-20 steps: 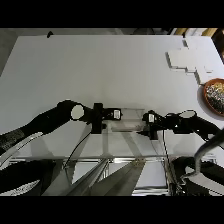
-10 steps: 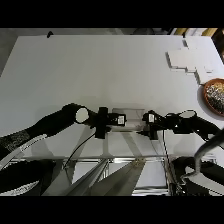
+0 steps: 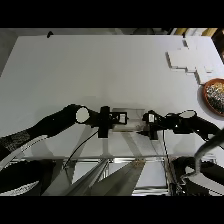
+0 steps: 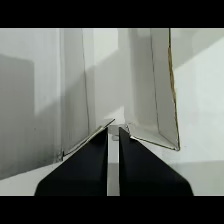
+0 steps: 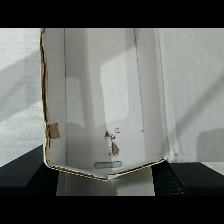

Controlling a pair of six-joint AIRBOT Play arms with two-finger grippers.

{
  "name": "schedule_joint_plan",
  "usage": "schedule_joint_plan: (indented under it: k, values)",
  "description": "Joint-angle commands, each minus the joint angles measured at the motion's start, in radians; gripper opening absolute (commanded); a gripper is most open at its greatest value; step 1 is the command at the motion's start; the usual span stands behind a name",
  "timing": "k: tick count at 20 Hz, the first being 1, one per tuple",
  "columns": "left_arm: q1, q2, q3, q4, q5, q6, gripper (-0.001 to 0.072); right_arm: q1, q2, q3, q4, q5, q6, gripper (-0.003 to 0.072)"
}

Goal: Fold the box and place the chain.

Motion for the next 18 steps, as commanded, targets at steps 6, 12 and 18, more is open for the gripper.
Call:
schedule_joint_plan:
  k: [6, 12, 18]
  values:
    - [-0.029, -0.018, 0.0, -0.029, 0.011, 0.01, 0.0244, 0.0, 0.0, 0.0, 0.001, 0.0, 0.0, 0.0549]
    - [-0.026, -0.014, 0.001, -0.024, -0.001, -0.119, 0.045, 0.0, 0.0, 0.0, 0.0, 0.0, 0.0, 0.0549]
    - [0.023, 0.117, 0.001, 0.03, -0.109, -0.339, 0.0186, 0.0, 0.0, 0.0, 0.0, 0.0, 0.0, 0.0549]
